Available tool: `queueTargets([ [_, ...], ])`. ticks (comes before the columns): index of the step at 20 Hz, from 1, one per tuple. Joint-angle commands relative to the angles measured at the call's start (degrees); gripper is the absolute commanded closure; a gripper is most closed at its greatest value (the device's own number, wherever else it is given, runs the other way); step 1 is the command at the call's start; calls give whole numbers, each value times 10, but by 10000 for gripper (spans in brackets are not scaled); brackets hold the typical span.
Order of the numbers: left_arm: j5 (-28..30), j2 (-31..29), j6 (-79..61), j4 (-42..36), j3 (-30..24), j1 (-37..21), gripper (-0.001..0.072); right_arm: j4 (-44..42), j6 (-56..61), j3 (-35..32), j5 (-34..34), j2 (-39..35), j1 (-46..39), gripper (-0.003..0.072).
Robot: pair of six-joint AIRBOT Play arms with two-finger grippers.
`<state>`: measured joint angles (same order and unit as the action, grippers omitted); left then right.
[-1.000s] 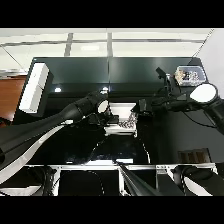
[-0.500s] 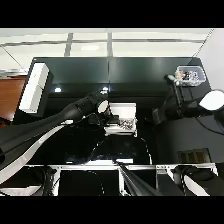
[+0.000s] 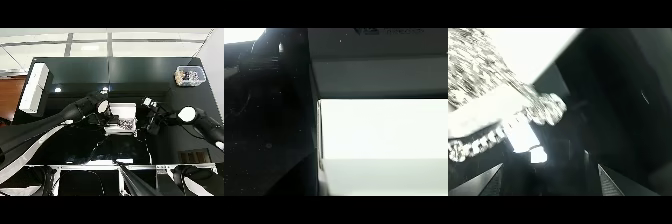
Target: Fold the box and place the chain.
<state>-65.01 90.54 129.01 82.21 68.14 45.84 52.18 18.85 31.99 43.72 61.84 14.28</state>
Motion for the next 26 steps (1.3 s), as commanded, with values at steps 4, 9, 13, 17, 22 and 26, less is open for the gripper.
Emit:
queueTargets([
  [4, 0, 0, 0, 0, 0, 0, 682, -167, -249, -3, -55, 67, 4, -34],
  [9, 0, 0, 0, 0, 0, 0, 682, -193, -250, -3, -81, 85, 7, -34],
  [13, 0, 0, 0, 0, 0, 0, 682, -191, -250, -3, -88, 97, 7, -34],
  [17, 0, 0, 0, 0, 0, 0, 682, -191, -250, -3, -96, 110, 9, -34],
  [22, 0, 0, 0, 0, 0, 0, 682, -185, -249, -3, -109, 112, 19, 322],
  [26, 0, 0, 0, 0, 0, 0, 682, -173, -221, -3, -104, 103, 18, 627],
])
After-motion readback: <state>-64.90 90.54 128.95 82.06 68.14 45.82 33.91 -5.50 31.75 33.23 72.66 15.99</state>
